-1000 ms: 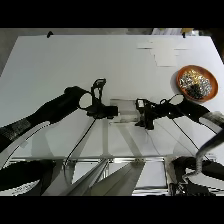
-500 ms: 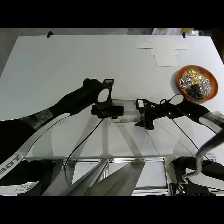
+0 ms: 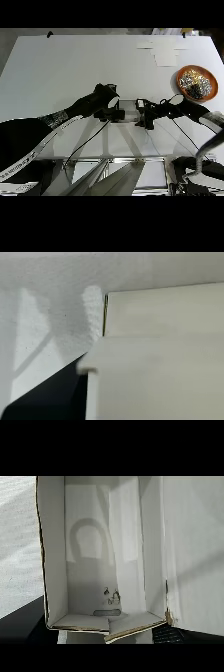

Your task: Fold the box and place the chain.

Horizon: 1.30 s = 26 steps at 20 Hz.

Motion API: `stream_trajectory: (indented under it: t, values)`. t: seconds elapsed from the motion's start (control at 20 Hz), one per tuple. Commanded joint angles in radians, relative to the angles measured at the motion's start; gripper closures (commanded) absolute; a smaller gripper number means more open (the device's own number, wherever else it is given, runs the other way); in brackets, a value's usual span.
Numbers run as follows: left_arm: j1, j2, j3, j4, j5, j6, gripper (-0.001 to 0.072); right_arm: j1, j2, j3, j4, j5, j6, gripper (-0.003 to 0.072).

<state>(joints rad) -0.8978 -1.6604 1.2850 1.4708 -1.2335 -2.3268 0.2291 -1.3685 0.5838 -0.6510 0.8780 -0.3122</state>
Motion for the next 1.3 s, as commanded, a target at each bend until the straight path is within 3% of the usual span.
stream_trajectory:
  t: [0.0, 0.3, 0.4, 0.5, 0.65, 1.05, 1.2, 1.25]
  values:
    - [-0.003, -0.007, 0.002, 0.027, 0.003, -0.026, 0.0451, 0.000, 0.001, 0.000, 0.000, 0.000, 0.000, 0.0281]
    - [-0.004, -0.023, 0.002, -0.003, 0.006, -0.057, 0.0468, 0.000, 0.001, 0.000, 0.000, 0.000, 0.000, 0.0281]
    - [-0.003, -0.026, 0.002, -0.011, 0.008, -0.056, 0.0642, 0.000, 0.001, 0.000, 0.000, 0.000, 0.000, 0.0281]
    - [0.000, -0.026, 0.002, -0.014, 0.006, -0.056, 0.0702, 0.000, 0.001, 0.000, 0.000, 0.000, 0.000, 0.0281]
    - [0.000, -0.030, 0.002, -0.017, 0.007, -0.056, 0.0708, 0.000, 0.001, 0.000, 0.000, 0.000, 0.000, 0.0281]
    - [-0.001, -0.032, 0.002, -0.023, 0.010, -0.056, 0.0597, 0.000, 0.001, 0.000, 0.000, 0.000, 0.000, 0.0281]
    - [-0.001, -0.033, 0.002, -0.023, 0.010, -0.056, 0.0602, 0.000, 0.001, 0.000, 0.000, 0.000, 0.000, 0.0281]
    - [-0.001, -0.033, 0.002, -0.022, 0.010, -0.056, 0.0649, 0.000, 0.001, 0.000, 0.000, 0.000, 0.000, 0.0281]
